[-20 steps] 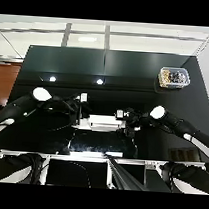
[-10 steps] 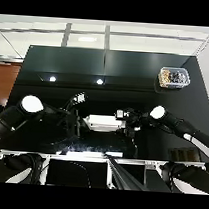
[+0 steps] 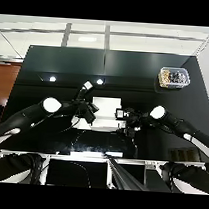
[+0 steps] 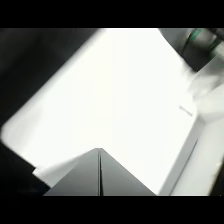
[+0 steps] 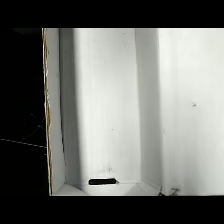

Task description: Fold the box and place the chain.

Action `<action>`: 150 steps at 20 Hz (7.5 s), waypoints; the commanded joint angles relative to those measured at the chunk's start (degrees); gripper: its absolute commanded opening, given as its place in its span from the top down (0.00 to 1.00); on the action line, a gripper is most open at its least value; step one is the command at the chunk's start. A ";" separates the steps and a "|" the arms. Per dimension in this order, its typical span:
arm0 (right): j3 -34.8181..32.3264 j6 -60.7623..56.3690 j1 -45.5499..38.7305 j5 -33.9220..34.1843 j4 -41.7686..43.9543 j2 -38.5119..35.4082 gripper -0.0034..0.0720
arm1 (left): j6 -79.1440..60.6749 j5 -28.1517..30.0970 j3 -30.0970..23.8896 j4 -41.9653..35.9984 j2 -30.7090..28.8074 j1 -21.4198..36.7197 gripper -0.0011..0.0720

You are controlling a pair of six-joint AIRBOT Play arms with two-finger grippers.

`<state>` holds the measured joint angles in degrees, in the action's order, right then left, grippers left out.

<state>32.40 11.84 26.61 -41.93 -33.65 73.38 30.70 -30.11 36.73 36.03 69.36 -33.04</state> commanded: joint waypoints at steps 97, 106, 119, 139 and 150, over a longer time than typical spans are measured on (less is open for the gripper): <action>-0.04 -0.07 0.07 0.24 0.20 0.04 0.75 | 11.54 -32.76 -13.55 -17.22 -0.85 27.67 0.38; -0.04 -0.52 0.07 0.87 0.42 0.04 0.75 | 13.51 -32.06 -9.01 -16.52 -0.85 19.93 0.05; -0.04 -0.68 0.07 1.07 0.42 0.04 0.75 | 44.13 -25.29 2.36 6.45 -0.85 7.98 0.22; -0.04 -0.68 0.07 1.07 0.42 0.04 0.75 | 83.41 -26.36 12.50 40.79 4.04 -6.03 0.30; -0.04 -0.68 0.07 1.07 0.42 0.04 0.75 | 93.70 -31.30 18.73 45.75 8.76 -13.99 0.53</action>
<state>32.36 11.16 26.61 -40.84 -33.23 73.43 120.81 -61.04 55.00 79.07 77.80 -45.41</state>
